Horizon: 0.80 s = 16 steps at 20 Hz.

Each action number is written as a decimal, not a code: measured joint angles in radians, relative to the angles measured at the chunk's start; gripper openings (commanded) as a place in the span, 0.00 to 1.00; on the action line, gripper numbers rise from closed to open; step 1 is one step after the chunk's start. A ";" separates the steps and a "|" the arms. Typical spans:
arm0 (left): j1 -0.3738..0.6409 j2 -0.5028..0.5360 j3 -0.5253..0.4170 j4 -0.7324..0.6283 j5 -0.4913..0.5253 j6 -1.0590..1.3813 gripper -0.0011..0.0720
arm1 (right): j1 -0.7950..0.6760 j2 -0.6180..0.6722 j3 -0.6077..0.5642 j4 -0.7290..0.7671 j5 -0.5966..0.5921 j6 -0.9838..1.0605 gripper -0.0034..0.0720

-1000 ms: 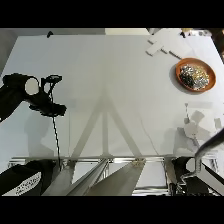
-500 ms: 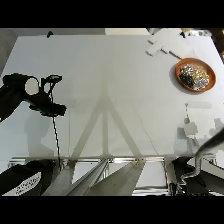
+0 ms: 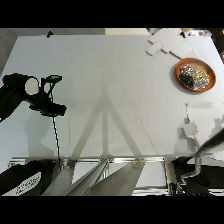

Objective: Fold the box and place the chain.

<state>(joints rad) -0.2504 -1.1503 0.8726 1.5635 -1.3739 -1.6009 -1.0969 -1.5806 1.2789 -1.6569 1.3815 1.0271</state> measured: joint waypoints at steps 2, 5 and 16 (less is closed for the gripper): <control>0.000 0.000 0.000 0.000 0.000 0.000 0.03 | 0.000 -0.031 0.006 -0.003 0.024 -0.028 0.57; 0.000 0.000 0.000 0.000 0.000 0.000 0.03 | 0.000 -0.056 0.010 0.001 0.033 -0.051 0.57; 0.000 0.000 0.000 0.000 0.000 0.000 0.03 | 0.039 -0.068 0.011 0.170 0.048 -0.114 0.06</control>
<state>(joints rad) -0.2504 -1.1503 0.8726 1.5639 -1.3739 -1.6009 -1.0584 -1.6489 1.2900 -1.4868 1.4300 0.9134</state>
